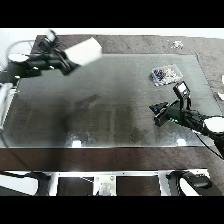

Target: Fold the box and place the chain.

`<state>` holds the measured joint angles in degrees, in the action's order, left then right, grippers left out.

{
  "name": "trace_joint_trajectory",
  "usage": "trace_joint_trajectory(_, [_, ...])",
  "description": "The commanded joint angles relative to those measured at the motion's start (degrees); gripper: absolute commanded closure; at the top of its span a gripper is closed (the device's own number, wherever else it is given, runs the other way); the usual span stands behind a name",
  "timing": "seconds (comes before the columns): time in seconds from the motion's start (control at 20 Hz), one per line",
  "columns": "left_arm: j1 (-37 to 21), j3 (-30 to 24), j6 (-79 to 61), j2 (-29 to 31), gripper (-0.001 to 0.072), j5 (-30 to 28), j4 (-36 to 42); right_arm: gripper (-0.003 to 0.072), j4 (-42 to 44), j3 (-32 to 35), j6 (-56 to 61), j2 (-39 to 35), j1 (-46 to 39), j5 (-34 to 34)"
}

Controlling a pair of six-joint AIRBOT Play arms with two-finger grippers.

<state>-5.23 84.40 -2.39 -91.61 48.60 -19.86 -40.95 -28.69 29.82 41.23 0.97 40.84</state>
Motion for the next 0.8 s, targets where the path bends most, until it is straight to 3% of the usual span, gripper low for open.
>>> trace_joint_trajectory(0.0, [-8.9, 0.04, 12.11, 4.63, 0.0692, -10.64, -5.35, 0.0679, 0.0, 0.04, 0.02, -0.02, 0.0, -0.59])
trace_joint_trajectory(0.2, [-17.29, -2.38, 20.55, 4.55, 0.0692, -11.65, -11.34, 0.0679, 0.0, 0.04, 0.02, 0.0, 0.0, -0.59])
trace_joint_trajectory(0.3, [-19.61, -5.25, 20.85, 4.35, 0.0692, -16.59, -11.96, 0.0679, 0.0, 0.04, 0.02, 0.0, 0.0, -0.59])
trace_joint_trajectory(0.75, [-21.49, -6.54, 27.74, -8.24, 0.0691, -24.39, -14.45, 0.0679, 2.58, 0.09, 0.02, 0.0, 0.0, -1.49])
